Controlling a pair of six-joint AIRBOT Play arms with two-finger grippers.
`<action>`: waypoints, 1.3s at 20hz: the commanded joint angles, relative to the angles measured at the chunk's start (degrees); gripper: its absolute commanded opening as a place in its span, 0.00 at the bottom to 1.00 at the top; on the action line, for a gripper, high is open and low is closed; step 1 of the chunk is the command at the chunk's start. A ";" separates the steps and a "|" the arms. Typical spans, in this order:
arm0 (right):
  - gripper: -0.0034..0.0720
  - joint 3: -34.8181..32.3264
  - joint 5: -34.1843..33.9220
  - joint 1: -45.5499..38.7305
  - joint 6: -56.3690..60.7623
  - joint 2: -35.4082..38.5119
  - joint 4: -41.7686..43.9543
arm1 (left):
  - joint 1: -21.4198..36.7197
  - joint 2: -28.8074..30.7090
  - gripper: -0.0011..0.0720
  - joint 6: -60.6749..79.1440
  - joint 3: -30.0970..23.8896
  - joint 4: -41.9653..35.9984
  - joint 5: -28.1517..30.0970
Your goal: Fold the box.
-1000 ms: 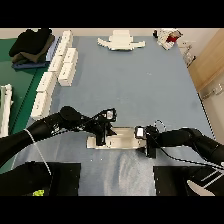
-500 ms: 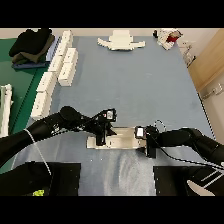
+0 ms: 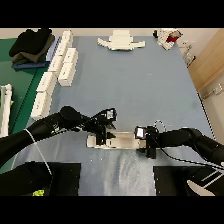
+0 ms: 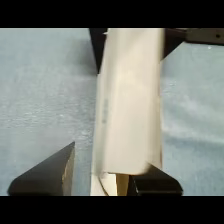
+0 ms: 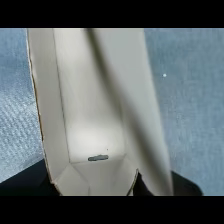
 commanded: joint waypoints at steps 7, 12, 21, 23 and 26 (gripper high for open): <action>0.80 0.07 0.28 0.00 0.02 0.04 0.15 | 6.23 5.53 0.95 -24.26 0.07 9.53 -2.91; 0.80 0.07 0.31 0.00 0.02 0.04 0.17 | 11.93 13.88 0.03 -46.77 0.07 22.95 -18.03; 0.80 0.07 0.31 0.00 0.02 0.04 0.15 | 2.14 6.69 0.03 -62.86 4.50 1.09 -13.49; 0.80 0.07 0.31 0.00 0.02 0.04 0.15 | 6.21 1.62 0.03 -62.88 8.44 -0.22 -13.22; 0.80 0.07 0.31 0.00 0.02 0.04 0.15 | 10.67 -6.19 0.03 -60.92 12.07 -7.85 -13.84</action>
